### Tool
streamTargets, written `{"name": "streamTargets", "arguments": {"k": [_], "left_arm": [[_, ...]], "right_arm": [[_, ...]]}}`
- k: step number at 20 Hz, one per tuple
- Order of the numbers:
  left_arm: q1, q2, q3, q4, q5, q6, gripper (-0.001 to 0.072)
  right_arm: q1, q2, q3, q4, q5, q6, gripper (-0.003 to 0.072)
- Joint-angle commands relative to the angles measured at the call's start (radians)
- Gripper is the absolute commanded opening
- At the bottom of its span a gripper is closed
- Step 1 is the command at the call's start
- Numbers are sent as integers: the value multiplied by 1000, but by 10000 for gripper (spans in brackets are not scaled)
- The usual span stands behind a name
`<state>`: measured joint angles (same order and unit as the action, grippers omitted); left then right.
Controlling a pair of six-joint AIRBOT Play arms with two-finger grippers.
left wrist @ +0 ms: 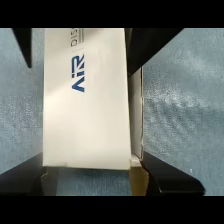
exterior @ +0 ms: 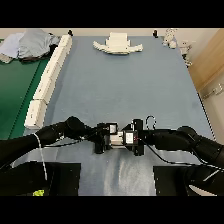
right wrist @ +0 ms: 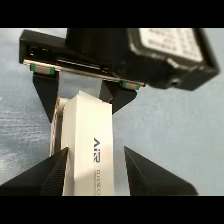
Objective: Fold the box.
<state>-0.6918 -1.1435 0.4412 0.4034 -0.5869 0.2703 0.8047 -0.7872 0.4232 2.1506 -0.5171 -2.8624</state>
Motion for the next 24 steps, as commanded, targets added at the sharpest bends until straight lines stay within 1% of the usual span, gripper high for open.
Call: {"name": "streamTargets", "arguments": {"k": [1,6,9,12,14,15,16,17,18,19,22,24], "left_arm": [[0,0,0,2,3,-1,520],[0,0,0,2,3,-1,520],[0,0,0,2,3,-1,520],[0,0,0,2,3,-1,521],[0,0,0,2,3,-1,520],[0,0,0,2,3,-1,520],[0,0,0,2,3,-1,520],[0,0,0,2,3,-1,520],[0,0,0,2,3,-1,520],[0,0,0,2,3,-1,520],[0,0,0,2,3,-1,521],[0,0,0,1,3,-1,520]], "right_arm": [[1,-3,-1,26,-55,0,515],[1,5,2,64,-59,0,515],[1,52,2,99,-61,3,521],[0,116,1,103,-61,71,521],[-1,137,1,103,-58,212,518],[-2,138,-1,104,-44,323,487],[-1,133,-9,107,-20,435,227],[0,127,-22,118,16,528,55],[2,123,-39,146,59,566,21],[2,122,-61,191,106,570,4],[82,122,-134,207,294,608,4],[158,121,-179,206,386,662,4]]}}
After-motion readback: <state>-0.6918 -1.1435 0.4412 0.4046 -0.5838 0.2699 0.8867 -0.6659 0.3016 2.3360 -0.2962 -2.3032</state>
